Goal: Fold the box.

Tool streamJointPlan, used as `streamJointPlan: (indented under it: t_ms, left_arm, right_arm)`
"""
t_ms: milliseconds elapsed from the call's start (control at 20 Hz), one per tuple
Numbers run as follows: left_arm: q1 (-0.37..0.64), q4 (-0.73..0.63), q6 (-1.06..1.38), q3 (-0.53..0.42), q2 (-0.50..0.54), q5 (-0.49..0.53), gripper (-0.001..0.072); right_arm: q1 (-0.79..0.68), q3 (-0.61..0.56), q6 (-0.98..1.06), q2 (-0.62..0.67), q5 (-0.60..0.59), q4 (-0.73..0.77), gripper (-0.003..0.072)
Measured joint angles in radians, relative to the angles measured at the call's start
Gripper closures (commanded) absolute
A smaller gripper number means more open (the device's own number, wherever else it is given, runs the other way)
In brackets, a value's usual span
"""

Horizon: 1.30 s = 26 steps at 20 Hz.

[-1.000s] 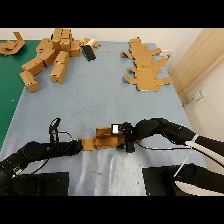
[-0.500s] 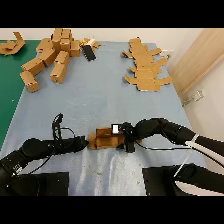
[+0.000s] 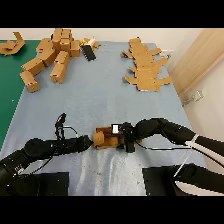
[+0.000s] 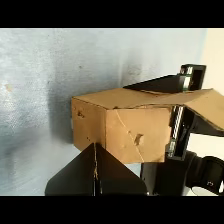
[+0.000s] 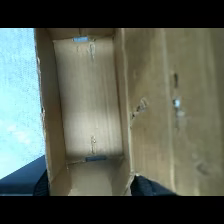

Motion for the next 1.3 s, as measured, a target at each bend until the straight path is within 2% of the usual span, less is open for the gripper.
streamJointPlan:
  t_ms: [600, 900, 1250, 1300]
  left_arm:
    - [-0.047, -0.029, -0.029, 0.009, -0.022, 0.075, 0.0698]
    - [-0.037, -0.022, -0.003, 0.04, -0.022, 0.031, 0.0695]
    - [0.055, -0.006, 0.003, 0.045, -0.023, -0.051, 0.0693]
    - [0.059, -0.005, 0.006, 0.045, -0.024, -0.059, 0.0557]
  right_arm:
    - [0.0, 0.0, 0.0, 0.0, -0.006, 0.0, 0.0187]
    - [0.0, 0.0, 0.0, 0.0, -0.007, 0.0, 0.0187]
    - [0.0, 0.0, 0.0, 0.0, -0.007, 0.0, 0.0187]
    - [0.0, 0.0, 0.0, 0.0, -0.008, 0.0, 0.0187]
